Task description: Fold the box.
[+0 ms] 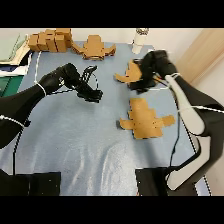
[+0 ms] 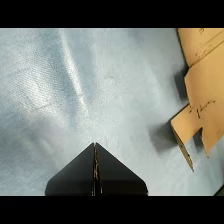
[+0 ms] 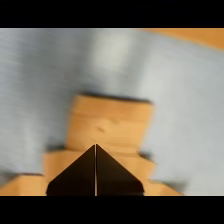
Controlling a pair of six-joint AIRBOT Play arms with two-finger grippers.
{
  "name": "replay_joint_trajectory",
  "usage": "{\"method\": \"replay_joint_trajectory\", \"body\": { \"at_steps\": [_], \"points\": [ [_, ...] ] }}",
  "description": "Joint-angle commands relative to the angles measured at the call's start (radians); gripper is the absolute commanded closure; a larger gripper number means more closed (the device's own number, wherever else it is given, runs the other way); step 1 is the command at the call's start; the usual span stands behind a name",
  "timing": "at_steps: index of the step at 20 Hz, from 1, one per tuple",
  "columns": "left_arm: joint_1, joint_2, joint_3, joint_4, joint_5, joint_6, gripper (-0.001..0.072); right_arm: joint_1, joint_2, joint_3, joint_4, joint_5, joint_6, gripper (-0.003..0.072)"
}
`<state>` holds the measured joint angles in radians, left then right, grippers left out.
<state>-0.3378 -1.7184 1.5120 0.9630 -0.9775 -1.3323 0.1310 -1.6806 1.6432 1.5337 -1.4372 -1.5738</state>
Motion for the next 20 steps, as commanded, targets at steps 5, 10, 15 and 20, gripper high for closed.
{"method": "replay_joint_trajectory", "body": {
  "at_steps": [5, 10, 15, 20],
  "points": [
    [-0.002, 0.000, 0.000, -0.002, 0.054, 0.000, 0.0696, -0.290, 0.274, -0.356, -0.104, -0.091, 0.029, 0.0253],
    [-0.006, 0.000, 0.000, -0.003, 0.050, 0.000, 0.0695, -0.453, 0.296, -0.414, -0.123, -0.052, -0.056, 0.0084],
    [-0.006, 0.000, 0.000, -0.030, 0.025, 0.017, 0.0372, -0.561, 0.243, -0.420, 0.128, -0.030, -0.315, 0.0097],
    [-0.005, 0.000, 0.000, -0.076, 0.021, 0.017, 0.0127, -0.573, 0.132, -0.448, 0.186, -0.050, -0.393, 0.0097]
  ]
}}
